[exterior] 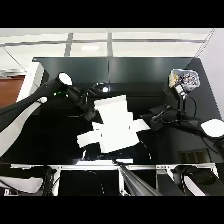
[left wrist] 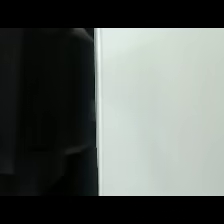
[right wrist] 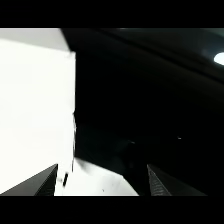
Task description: Fold the box and place the chain.
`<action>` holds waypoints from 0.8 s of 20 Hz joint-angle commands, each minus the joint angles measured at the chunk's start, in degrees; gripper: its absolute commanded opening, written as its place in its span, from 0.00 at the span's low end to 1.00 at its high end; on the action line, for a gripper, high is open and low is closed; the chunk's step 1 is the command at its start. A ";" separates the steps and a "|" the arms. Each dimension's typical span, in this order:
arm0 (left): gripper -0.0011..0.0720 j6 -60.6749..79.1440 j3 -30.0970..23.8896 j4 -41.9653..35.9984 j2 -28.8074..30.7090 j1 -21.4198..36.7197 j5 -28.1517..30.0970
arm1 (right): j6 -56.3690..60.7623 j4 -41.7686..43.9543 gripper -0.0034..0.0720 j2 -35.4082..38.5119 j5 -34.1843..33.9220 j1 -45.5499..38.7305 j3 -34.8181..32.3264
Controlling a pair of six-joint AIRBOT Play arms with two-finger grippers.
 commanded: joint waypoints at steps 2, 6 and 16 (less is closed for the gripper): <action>0.04 18.45 -5.09 0.74 8.09 -4.24 19.63 | -5.09 -18.43 0.90 -0.44 10.91 0.44 4.70; 0.05 32.85 -5.11 5.18 7.08 -8.70 26.93 | -15.91 -18.67 0.90 -1.29 6.32 4.74 0.87; 0.05 25.46 -5.22 8.44 1.29 -9.77 25.68 | -29.73 -15.82 0.89 -4.20 3.04 8.02 -6.19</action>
